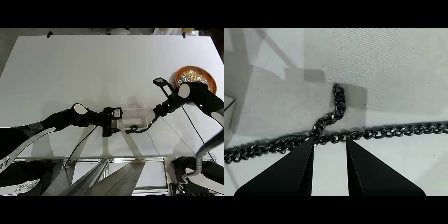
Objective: Fold the box and place the chain.
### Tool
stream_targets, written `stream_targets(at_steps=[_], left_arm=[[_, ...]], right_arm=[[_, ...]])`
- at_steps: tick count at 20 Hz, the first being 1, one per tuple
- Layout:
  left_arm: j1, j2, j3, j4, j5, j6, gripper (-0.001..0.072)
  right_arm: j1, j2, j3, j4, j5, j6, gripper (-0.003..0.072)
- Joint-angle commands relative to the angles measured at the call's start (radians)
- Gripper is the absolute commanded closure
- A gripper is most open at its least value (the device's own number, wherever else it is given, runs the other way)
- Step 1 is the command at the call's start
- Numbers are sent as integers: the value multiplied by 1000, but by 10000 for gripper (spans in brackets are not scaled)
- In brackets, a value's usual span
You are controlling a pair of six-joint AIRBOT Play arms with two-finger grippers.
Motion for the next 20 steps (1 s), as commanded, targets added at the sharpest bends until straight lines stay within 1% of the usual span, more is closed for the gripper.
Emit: stream_targets(at_steps=[1, 3, 6, 8, 9, 12, 14, 17, 20], left_arm=[[0, 1, 0, 0, 0, 0, 337], [0, 1, 0, 0, 0, 0, 337], [0, 1, 0, 0, 0, 0, 337], [0, 1, 0, 0, 0, 0, 337], [0, 1, 0, 0, 0, 0, 337], [0, 1, 0, 0, 0, 0, 337], [0, 1, 0, 0, 0, 0, 337], [0, 1, 0, 0, 0, 0, 337], [0, 1, 0, 0, 0, 0, 337]], right_arm=[[0, -53, -1, -3, -18, 11, 466], [0, -64, -1, 12, -38, 11, 467], [4, -99, -1, 72, -47, 7, 472], [21, -110, -1, 66, -40, 7, 565], [27, -109, -1, 58, -35, 8, 666], [27, -76, 0, 15, 12, 25, 669], [27, -5, 0, 11, 18, 37, 669], [27, 147, 0, 26, 26, 37, 669], [27, 317, 0, 107, 44, 22, 669]])
